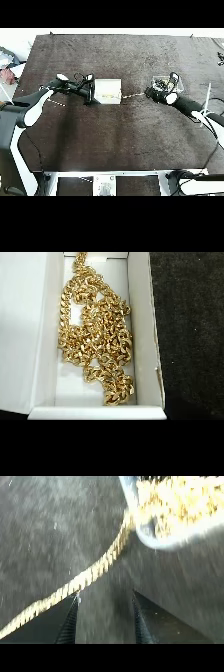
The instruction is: Fold the box and place the chain.
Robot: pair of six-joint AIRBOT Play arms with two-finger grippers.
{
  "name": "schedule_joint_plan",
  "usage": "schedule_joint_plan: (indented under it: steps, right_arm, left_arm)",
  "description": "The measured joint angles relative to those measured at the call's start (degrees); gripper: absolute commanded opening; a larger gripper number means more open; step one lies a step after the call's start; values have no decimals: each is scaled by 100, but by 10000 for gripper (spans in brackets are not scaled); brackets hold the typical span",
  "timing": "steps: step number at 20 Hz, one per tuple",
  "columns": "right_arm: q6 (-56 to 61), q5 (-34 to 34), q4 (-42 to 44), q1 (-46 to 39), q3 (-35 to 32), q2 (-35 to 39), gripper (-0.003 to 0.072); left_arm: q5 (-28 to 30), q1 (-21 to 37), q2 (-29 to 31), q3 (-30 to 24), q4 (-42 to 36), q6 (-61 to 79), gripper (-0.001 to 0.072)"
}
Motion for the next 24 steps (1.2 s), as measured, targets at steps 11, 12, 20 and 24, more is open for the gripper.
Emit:
schedule_joint_plan:
  steps: [11,12,20,24]
  right_arm:
    - [-74,162,144,413,975,-260,-11]
    - [-210,157,149,612,986,24,-11]
    - [-560,-588,208,2455,1010,1340,-12]
    - [-433,-946,210,2999,1010,1259,-12]
  left_arm:
    - [0,0,2,0,-2,0,464]
    - [-2,0,0,0,0,0,464]
    - [0,0,2,0,-2,0,464]
    - [-2,0,2,0,-2,0,464]
